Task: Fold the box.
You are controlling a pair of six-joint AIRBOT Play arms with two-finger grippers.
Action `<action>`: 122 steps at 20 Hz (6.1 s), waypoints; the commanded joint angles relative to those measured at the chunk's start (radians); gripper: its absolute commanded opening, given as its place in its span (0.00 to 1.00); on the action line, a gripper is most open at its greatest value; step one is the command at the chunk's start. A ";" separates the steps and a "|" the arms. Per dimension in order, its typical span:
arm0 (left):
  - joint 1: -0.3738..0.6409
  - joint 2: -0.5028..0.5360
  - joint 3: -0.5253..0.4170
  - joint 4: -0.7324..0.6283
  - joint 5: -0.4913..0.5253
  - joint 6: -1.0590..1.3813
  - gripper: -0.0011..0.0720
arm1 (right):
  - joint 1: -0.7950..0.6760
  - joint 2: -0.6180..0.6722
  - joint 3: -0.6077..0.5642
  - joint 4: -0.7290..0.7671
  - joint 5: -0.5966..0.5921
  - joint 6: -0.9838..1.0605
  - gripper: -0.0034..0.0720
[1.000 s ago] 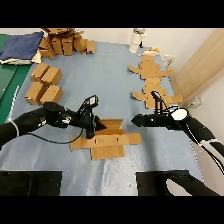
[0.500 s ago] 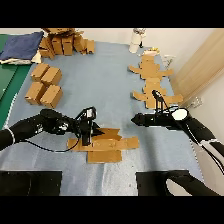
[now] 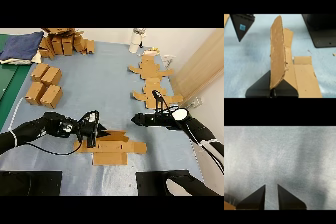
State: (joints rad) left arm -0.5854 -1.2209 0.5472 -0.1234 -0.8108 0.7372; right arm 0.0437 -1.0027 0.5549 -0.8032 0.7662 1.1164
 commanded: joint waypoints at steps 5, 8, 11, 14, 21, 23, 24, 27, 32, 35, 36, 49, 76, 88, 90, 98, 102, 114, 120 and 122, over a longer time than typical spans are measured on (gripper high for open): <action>0.022 0.000 -0.033 -0.040 0.009 0.043 0.03 | 0.001 0.000 0.001 0.001 -0.001 0.009 0.34; 0.022 0.000 -0.046 -0.034 0.059 0.116 0.03 | 0.001 0.000 0.001 0.001 0.000 0.009 0.34; 0.022 0.000 -0.053 -0.033 0.056 0.138 0.03 | 0.001 0.000 0.001 0.001 -0.001 0.009 0.34; 0.022 0.000 -0.060 -0.026 0.058 0.138 0.03 | 0.001 0.000 0.001 0.001 -0.010 0.009 0.34; 0.022 0.000 -0.075 -0.026 0.061 0.100 0.03 | 0.001 0.000 0.001 0.001 -0.016 0.009 0.34; 0.022 0.000 -0.075 -0.021 0.061 0.072 0.03 | 0.001 0.000 0.001 0.001 -0.016 0.009 0.34; 0.022 0.000 -0.075 -0.006 0.060 0.051 0.03 | 0.001 0.000 0.001 0.001 -0.016 0.009 0.34; 0.022 0.000 -0.075 -0.006 0.051 0.047 0.03 | 0.001 0.000 0.001 0.000 -0.016 0.008 0.34; 0.019 0.001 -0.075 -0.003 0.033 -0.058 0.03 | 0.020 0.000 0.001 -0.001 -0.013 0.008 0.34; 0.019 0.001 -0.075 -0.003 0.033 -0.091 0.03 | 0.025 0.000 0.000 0.000 -0.003 0.008 0.34; 0.019 0.001 -0.075 0.000 0.033 -0.117 0.03 | 0.025 0.000 0.000 -0.001 0.002 0.008 0.34; 0.019 0.001 -0.048 0.202 0.052 -0.299 0.03 | 0.025 0.000 0.000 -0.004 0.012 0.008 0.34; 0.019 0.001 -0.043 0.212 0.094 -0.305 0.03 | 0.671 0.753 -0.220 -0.443 0.272 0.274 0.05; 0.019 0.001 -0.043 0.212 0.094 -0.305 0.03 | 1.256 0.319 -0.225 -0.982 0.000 0.369 0.44; 0.019 0.001 -0.043 0.212 0.094 -0.305 0.03 | 1.256 0.282 -0.225 -0.977 0.000 0.369 0.53; 0.019 0.001 -0.043 0.212 0.093 -0.305 0.03 | 1.252 0.266 -0.225 -1.104 -0.025 0.370 0.59; 0.019 0.001 -0.043 0.211 0.093 -0.305 0.03 | 1.212 0.268 -0.235 -1.110 -0.060 0.409 0.59; 0.019 0.001 -0.043 0.209 0.094 -0.305 0.03 | 0.954 0.435 -0.329 -0.748 -0.276 0.052 0.59; 0.019 0.001 -0.043 0.209 0.094 -0.305 0.03 | 0.954 0.378 -0.328 -0.747 -0.306 0.053 0.59; 0.019 0.001 -0.043 0.209 0.094 -0.305 0.03 | 0.954 0.381 -0.328 -0.728 -0.319 0.053 0.78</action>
State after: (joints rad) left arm -0.5667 -1.2198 0.5041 0.0860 -0.7170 0.4324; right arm 0.9997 -0.6144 0.2268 -1.5517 0.4660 1.1751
